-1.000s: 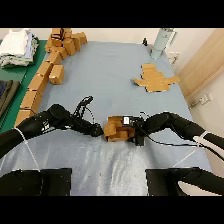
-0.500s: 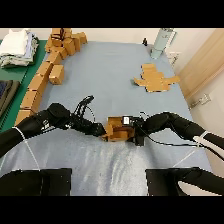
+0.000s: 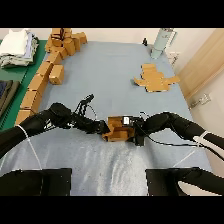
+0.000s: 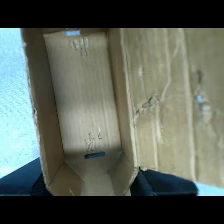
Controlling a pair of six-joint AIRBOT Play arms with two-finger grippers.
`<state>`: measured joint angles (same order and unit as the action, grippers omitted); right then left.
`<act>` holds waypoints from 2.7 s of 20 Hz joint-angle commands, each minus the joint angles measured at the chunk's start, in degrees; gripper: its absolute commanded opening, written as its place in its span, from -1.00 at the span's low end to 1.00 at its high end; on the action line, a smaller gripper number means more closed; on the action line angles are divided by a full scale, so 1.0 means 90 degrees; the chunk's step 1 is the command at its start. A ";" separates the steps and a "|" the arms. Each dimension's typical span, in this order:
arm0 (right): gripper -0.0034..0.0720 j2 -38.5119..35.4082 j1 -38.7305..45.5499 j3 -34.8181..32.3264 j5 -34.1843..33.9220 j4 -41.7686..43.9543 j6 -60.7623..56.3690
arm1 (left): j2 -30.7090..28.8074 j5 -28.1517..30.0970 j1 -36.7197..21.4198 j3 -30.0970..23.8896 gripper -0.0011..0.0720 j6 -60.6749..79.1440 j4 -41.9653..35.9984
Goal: Fold the box.
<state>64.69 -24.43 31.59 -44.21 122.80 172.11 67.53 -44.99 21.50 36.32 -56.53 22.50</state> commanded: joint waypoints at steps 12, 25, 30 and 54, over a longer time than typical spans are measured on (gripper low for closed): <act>0.63 0.0000 -0.0005 -0.0002 0.0000 -0.0002 -0.0002 | 0.0143 0.0780 0.1333 0.0879 0.52 -0.4007 0.3364; 0.63 0.0000 -0.0005 -0.0002 0.0000 -0.0002 -0.0002 | 0.0940 0.0010 0.2540 0.1880 0.51 -0.7563 0.5367; 0.63 0.0000 -0.0005 -0.0002 0.0000 -0.0002 0.0000 | 0.1642 -0.0816 0.2574 0.2778 0.47 -0.7978 0.6069; 0.63 0.0000 -0.0005 -0.0002 0.0002 -0.0002 -0.0002 | 0.2108 -0.1022 0.2735 0.3104 -0.93 -0.8536 0.6067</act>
<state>64.69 -24.43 31.59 -44.21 122.76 172.09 86.46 -55.09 45.78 64.18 -133.14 77.41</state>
